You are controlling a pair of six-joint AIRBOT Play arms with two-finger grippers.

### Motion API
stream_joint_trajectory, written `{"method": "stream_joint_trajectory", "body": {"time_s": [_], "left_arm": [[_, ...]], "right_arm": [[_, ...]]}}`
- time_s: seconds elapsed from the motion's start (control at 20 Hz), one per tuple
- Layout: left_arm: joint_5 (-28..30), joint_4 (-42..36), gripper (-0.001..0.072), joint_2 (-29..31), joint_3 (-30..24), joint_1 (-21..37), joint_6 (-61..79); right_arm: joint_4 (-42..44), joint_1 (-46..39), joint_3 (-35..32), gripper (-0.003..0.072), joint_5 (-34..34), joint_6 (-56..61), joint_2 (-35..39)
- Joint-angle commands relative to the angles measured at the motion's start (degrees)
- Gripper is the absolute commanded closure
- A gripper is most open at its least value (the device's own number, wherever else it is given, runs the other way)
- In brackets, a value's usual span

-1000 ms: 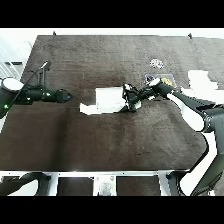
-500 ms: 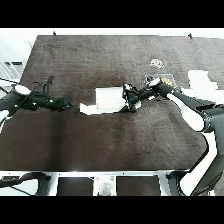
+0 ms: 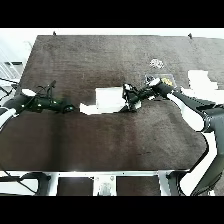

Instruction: Fold the box and place the chain.

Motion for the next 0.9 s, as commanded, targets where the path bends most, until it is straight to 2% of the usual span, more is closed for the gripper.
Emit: {"method": "stream_joint_trajectory", "body": {"time_s": [0.0, 0.35, 0.6, 0.65, 0.7, 0.8, 0.85], "left_arm": [[2.62, -1.31, 0.0693, -1.62, 0.0, -2.82, 0.59], [5.6, -8.09, 0.0692, -5.38, 0.39, -8.92, 3.21], [2.56, -10.84, 0.0688, -5.73, 4.63, -9.86, 4.76], [1.86, -10.88, 0.0575, -5.73, 5.29, -9.86, 4.72], [1.4, -11.43, 0.0345, -5.73, 5.6, -9.86, 4.7], [1.27, -12.85, 0.0421, -5.73, 5.62, -9.86, 4.85], [0.85, -13.42, 0.0424, -5.73, 5.62, -9.86, 5.05]], "right_arm": [[0.0, 0.07, -0.02, 0.0114, 0.0, 0.0, -0.02], [0.02, 0.07, -0.02, 0.0115, 0.0, 0.0, -0.02], [0.0, 0.07, -0.02, 0.0114, 0.0, 0.0, -0.02], [0.02, 0.07, -0.02, 0.0114, 0.0, 0.0, -0.02], [0.02, 0.07, -0.02, 0.0114, 0.0, 0.0, -0.02], [0.0, 0.07, -0.02, 0.0114, 0.02, 0.0, -0.02], [0.0, 0.07, -0.02, 0.0114, 0.0, 0.0, -0.02]]}}
